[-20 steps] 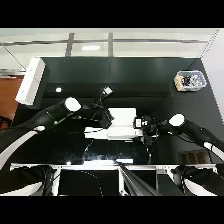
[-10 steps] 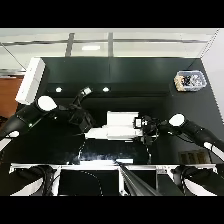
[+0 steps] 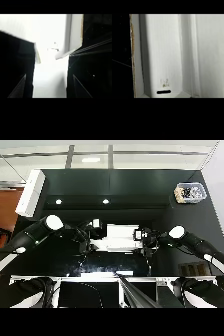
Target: Fold the box and place the chain.
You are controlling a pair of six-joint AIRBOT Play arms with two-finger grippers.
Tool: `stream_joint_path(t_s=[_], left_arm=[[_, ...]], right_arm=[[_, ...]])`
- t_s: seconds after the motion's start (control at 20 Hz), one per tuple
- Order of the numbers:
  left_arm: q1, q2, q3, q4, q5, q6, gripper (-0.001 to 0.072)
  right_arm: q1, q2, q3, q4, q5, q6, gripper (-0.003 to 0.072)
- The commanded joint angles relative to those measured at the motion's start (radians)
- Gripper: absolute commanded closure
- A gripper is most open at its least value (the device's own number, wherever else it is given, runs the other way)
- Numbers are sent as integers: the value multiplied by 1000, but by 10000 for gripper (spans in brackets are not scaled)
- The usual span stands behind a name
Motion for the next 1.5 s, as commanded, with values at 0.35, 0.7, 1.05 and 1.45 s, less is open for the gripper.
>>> stream_joint_path(t_s=[0.35, 0.7, 1.05, 1.45], left_arm=[[-93, -53, -2, -85, 91, 51, 458], [-93, -78, -2, -280, 86, 52, 552], [-93, -137, -2, -332, 94, 70, 551], [-93, -134, -2, -310, 85, 68, 237]], right_arm=[[1, 0, 1, 0, 0, 0, 190], [1, 0, 1, 0, 0, 0, 190], [1, 0, 1, 0, 0, 0, 190], [1, 0, 1, 0, 0, 0, 190]])
